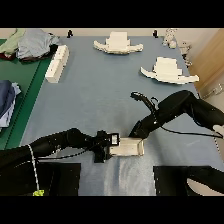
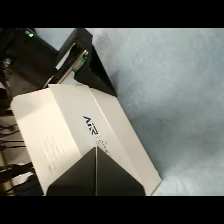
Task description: Fold the box.
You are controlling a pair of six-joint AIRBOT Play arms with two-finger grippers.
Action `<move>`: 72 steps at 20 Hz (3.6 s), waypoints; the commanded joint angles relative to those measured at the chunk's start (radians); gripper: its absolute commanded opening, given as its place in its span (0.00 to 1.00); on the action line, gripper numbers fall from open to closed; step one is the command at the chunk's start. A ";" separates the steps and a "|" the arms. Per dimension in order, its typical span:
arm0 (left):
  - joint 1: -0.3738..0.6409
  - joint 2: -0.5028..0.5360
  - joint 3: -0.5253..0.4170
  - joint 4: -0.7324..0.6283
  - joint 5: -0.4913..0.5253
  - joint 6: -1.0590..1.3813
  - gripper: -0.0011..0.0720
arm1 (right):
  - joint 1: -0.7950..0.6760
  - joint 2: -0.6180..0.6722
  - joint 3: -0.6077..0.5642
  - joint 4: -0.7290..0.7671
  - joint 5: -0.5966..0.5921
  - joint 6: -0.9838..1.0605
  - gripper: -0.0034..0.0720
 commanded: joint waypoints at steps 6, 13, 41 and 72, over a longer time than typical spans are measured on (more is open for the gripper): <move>0.000 0.000 0.000 0.000 0.000 0.000 0.71 | 0.248 0.308 -0.234 -0.114 0.401 -0.161 0.06; 0.000 0.000 0.000 0.000 0.001 0.000 0.71 | 0.445 0.335 -0.264 -0.320 0.477 -0.192 0.53; 0.000 0.000 0.000 0.000 0.000 0.000 0.71 | 0.502 0.337 -0.262 -0.442 0.617 -0.343 0.77; 0.000 0.000 0.000 0.000 0.000 0.000 0.71 | 0.520 0.314 -0.262 -0.384 0.568 -0.324 0.26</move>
